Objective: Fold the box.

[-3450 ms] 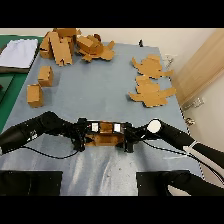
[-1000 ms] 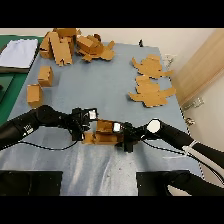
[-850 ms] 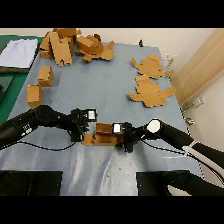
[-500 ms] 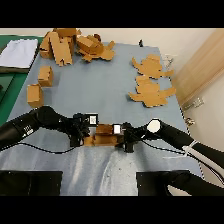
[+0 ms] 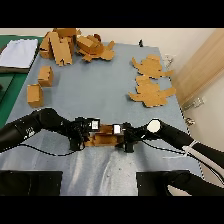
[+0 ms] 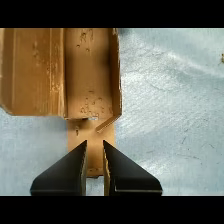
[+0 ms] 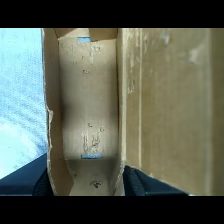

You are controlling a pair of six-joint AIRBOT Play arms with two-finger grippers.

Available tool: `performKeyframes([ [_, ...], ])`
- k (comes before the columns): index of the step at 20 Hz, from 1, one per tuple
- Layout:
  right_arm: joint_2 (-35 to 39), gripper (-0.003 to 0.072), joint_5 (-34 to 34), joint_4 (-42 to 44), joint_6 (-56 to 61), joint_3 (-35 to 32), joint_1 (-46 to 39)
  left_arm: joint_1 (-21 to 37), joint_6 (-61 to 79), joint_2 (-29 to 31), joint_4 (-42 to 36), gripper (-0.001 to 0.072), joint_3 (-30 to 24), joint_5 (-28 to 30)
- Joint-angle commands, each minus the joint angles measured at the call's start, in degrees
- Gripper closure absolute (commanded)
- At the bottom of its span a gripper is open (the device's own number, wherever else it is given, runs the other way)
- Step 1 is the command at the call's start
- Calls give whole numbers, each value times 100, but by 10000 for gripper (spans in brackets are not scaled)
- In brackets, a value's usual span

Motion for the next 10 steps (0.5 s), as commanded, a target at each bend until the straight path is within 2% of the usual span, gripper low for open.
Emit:
performKeyframes([
  [1, 4, 227, 2, 2, -2, -2, 2, -105, -52, -120, -31, 539, 7, 160],
  [5, 4, 227, 4, 2, 0, -2, 2, -186, 15, -382, -391, 540, 13, 459],
  [10, 4, 227, 7, 2, 0, -2, 2, -592, 22, -564, -538, 540, 13, 756],
])
